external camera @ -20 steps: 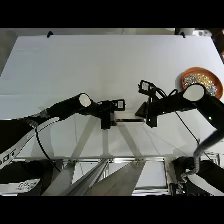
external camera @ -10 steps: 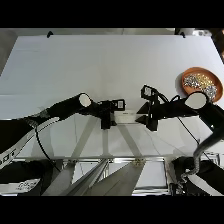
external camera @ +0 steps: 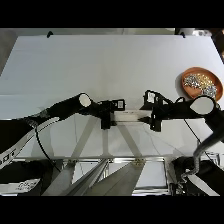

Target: Fold the box and place the chain.

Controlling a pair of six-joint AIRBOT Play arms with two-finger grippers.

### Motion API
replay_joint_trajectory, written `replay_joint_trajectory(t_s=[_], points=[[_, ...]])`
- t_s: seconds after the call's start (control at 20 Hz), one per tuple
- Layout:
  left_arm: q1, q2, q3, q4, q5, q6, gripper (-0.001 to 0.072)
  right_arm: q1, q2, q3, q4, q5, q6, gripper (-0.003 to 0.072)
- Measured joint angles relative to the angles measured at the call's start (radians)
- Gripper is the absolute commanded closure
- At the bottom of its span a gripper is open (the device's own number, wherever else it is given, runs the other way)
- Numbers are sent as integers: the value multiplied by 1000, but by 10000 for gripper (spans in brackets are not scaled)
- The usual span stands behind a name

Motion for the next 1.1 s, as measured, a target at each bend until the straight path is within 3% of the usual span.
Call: replay_joint_trajectory(t_s=[1.1], points=[[0, 0, 0, 0, 0, 0, 318, 64, -25, -88, 43, -109, -32, 285]])
